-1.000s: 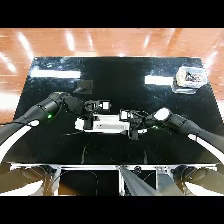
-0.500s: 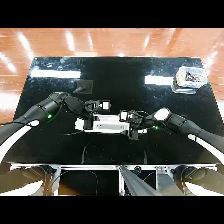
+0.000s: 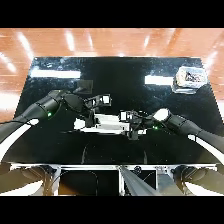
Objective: Fold the box and place the chain.
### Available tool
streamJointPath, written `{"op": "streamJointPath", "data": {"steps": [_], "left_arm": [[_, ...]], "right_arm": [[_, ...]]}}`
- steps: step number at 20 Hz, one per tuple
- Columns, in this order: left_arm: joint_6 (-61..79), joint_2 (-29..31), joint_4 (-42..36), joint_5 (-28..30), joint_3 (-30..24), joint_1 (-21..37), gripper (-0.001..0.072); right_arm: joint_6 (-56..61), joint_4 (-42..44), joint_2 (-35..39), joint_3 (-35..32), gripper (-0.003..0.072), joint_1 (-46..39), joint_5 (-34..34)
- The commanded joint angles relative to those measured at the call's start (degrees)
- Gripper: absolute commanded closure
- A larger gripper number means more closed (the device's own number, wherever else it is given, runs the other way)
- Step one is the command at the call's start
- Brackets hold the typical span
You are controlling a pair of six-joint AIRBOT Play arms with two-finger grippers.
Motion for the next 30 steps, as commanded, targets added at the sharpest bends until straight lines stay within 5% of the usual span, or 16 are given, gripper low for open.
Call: {"op": "streamJointPath", "data": {"steps": [1,7,8,10,11,13,18,22,26,30], "left_arm": [[-7.6,0.3,3.3,5.7,2.4,0.0,0.0076],[-23.3,2.6,7.5,20.7,5.5,3.3,0.0100],[-26.4,2.6,8.4,23.2,5.5,4.3,0.0162],[-29.8,2.6,10.7,29.4,5.4,6.7,0.0560],[-29.6,2.6,9.3,32.1,5.4,8.3,0.0692],[-29.5,3.5,1.5,32.2,4.0,11.6,0.0694],[-27.6,15.7,-17.3,13.7,-12.4,12.4,0.0694],[-22.9,28.4,-29.1,-7.4,-26.4,4.4,0.0694],[-23.0,33.0,-29.0,-29.7,-29.8,-7.0,0.0691],[-23.0,27.8,-28.8,-39.3,-29.8,-15.1,0.0691]], "right_arm": [[0.0,0.0,0.0,0.0,0.0142,0.0,-0.1],[0.0,0.0,0.0,0.0,0.0143,0.0,-0.1],[0.0,0.0,0.0,0.0,0.0142,0.0,-0.1],[0.0,0.0,0.0,0.0,0.0142,0.0,-0.1],[0.0,0.0,0.0,0.0,0.0143,0.0,-0.1],[0.1,0.0,0.0,0.0,0.0142,0.0,-0.2],[0.4,0.0,0.0,0.0,0.0143,0.0,-0.6],[0.4,0.0,0.0,0.0,0.0143,0.0,-0.6],[0.4,0.0,0.0,0.0,0.0142,0.0,-0.6],[0.4,0.0,0.0,0.0,0.0143,0.0,-0.6]]}}
